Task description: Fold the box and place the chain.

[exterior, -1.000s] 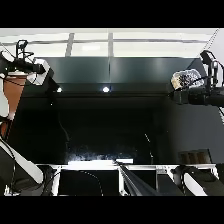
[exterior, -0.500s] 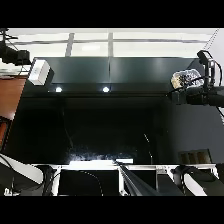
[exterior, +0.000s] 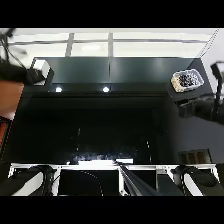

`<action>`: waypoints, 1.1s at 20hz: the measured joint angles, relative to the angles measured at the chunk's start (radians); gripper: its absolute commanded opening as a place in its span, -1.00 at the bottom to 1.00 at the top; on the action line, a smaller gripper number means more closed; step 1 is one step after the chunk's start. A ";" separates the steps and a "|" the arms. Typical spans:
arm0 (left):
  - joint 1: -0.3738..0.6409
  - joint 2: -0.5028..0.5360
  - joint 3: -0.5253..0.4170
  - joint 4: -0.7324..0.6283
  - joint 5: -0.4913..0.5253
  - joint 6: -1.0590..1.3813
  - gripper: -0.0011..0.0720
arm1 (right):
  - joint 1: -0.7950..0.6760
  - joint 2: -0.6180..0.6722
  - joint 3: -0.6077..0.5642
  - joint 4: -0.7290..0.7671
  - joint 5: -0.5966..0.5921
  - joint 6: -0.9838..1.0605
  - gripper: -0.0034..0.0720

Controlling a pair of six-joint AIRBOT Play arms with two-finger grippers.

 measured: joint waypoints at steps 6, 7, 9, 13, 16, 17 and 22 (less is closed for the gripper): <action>-0.117 0.474 -0.567 0.024 0.320 0.013 -0.88 | 0.000 0.072 -0.265 0.008 -0.343 0.024 -0.88; -0.123 0.515 -0.601 0.027 0.344 0.013 -0.88 | 0.000 0.076 -0.278 0.010 -0.365 0.025 -0.88; -0.129 0.573 -0.640 0.034 0.379 0.016 -0.88 | 0.000 0.079 -0.296 0.011 -0.389 0.026 -0.88; -0.135 0.624 -0.672 0.039 0.411 0.016 -0.88 | 0.000 0.082 -0.309 0.013 -0.413 0.027 -0.88; -0.136 0.635 -0.679 0.042 0.421 0.017 -0.88 | 0.000 0.082 -0.312 0.014 -0.418 0.029 -0.88; -0.136 0.637 -0.681 0.042 0.423 0.016 -0.88 | 0.000 0.083 -0.313 0.014 -0.421 0.028 -0.88; -0.136 0.641 -0.683 0.043 0.426 0.016 -0.88 | 0.000 0.083 -0.314 0.014 -0.422 0.028 -0.88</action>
